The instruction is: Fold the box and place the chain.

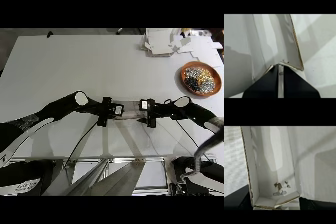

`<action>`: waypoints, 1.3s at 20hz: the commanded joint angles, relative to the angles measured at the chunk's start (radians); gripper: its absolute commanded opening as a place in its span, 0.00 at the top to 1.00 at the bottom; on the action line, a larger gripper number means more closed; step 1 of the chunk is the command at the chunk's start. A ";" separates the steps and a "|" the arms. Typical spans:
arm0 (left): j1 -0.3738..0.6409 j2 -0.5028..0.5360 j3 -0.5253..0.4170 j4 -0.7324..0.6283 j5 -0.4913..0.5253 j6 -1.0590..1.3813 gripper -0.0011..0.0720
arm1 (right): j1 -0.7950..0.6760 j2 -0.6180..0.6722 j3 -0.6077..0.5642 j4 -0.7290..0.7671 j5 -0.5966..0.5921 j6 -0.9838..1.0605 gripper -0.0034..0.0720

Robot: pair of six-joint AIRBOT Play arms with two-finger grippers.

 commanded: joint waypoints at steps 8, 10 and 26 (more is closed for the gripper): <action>-0.025 -0.029 0.000 -0.033 0.065 -0.039 0.42 | 0.000 0.001 0.000 0.000 0.000 0.000 0.42; -0.025 -0.027 0.000 -0.032 0.063 -0.081 0.42 | 0.000 0.001 0.000 0.000 0.000 0.000 0.42; 0.216 0.298 -0.018 0.471 -0.297 -1.587 0.98 | 0.000 0.001 0.000 0.000 0.000 0.000 0.42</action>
